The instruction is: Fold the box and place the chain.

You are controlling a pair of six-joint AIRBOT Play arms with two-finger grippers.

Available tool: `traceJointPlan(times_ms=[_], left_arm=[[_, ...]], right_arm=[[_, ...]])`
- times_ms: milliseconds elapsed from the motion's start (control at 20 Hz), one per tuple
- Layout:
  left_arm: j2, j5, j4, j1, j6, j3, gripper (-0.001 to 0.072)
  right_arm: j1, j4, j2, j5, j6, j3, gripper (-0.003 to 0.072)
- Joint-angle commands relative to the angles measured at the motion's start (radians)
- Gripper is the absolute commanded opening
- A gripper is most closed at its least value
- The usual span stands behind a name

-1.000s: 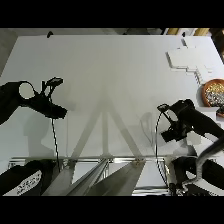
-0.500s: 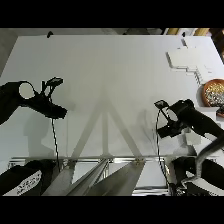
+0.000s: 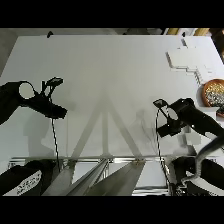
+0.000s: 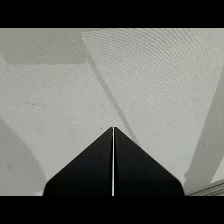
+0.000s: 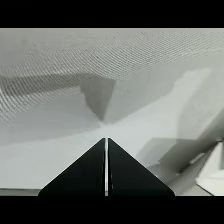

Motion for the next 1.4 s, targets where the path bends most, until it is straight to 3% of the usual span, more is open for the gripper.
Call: traceJointPlan(times_ms=[0,200,350,400,450,500,550,700,1000,1250,1300,1350], left_arm=[[0.001,0.0,0.0,0.001,0.0,0.0,0.0011],[0.001,0.001,0.0,0.001,0.0,0.0,0.0011],[0.001,0.0,0.0,0.001,0.0,0.0,0.0011],[0.001,0.0,0.0,0.001,0.0,0.0,0.0011],[0.001,0.0,0.0,0.001,0.0,0.0,0.0011],[0.001,0.0,0.0,0.001,0.0,0.0,0.0011],[0.001,0.0,0.0,0.001,0.0,0.0,0.0011],[0.001,0.0,0.0,0.001,0.0,0.0,0.0011],[0.001,0.0,0.0,0.001,0.0,0.0,0.0011],[0.001,0.0,0.0,0.001,0.0,0.0,0.0011],[0.001,0.0,0.0,0.001,0.0,0.0,0.0011],[0.001,0.0,0.0,0.001,0.0,0.0,0.0011]], right_arm=[[-0.032,-0.205,0.011,0.131,-0.064,0.092,0.0014],[-0.332,-0.424,0.081,0.101,-0.133,0.132,0.0014],[-0.657,-0.414,0.089,0.014,-0.132,0.132,0.0017],[-0.753,-0.407,0.089,-0.021,-0.133,0.132,0.0056],[-0.832,-0.412,0.089,-0.042,-0.14,0.132,0.019],[-0.907,-0.409,0.089,-0.056,-0.165,0.132,0.0378],[-0.968,-0.404,0.089,-0.074,-0.181,0.132,0.048],[-1.085,-0.386,0.083,-0.124,-0.194,0.132,0.0479],[-1.118,-0.436,-0.002,-0.194,-0.263,0.132,0.0466],[-1.137,-0.468,-0.072,-0.193,-0.246,0.132,0.019],[-1.143,-0.464,-0.074,-0.188,-0.235,0.132,0.0075],[-1.143,-0.457,-0.074,-0.163,-0.235,0.132,0.0017]])
